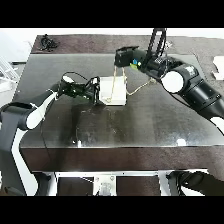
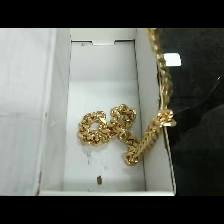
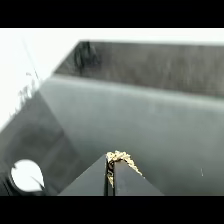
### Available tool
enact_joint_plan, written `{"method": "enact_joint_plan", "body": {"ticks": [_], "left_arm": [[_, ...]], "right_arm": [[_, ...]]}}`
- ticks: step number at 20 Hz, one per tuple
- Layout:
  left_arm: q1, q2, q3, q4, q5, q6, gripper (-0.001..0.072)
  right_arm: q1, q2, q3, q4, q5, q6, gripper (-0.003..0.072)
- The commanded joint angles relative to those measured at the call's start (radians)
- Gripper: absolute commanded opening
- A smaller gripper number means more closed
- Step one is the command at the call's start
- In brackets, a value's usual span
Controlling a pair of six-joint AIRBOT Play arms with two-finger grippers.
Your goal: Fold the box and place the chain.
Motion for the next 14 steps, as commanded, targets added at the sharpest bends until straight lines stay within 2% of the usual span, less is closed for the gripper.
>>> {"method": "enact_joint_plan", "body": {"ticks": [1, 4, 6, 10, 14], "left_arm": [[0.000, 0.000, 0.000, 0.000, 0.000, 0.000, 0.0459], [0.000, 0.000, 0.000, 0.000, 0.000, 0.001, 0.0459], [0.001, 0.000, 0.000, 0.000, 0.000, 0.000, 0.0459], [0.001, 0.000, 0.000, 0.000, 0.000, 0.001, 0.0459], [0.000, 0.000, 0.000, 0.000, 0.000, 0.001, 0.0459]], "right_arm": [[-0.003, -0.003, 0.078, 0.006, -0.037, -0.018, 0.0009], [-0.003, -0.006, 0.090, 0.019, -0.022, -0.008, 0.0009], [-0.003, -0.009, 0.055, 0.047, -0.017, 0.019, 0.0008], [0.000, -0.031, -0.007, 0.079, -0.032, 0.074, 0.0009], [0.034, -0.083, -0.010, 0.090, -0.071, 0.074, 0.0009]]}}
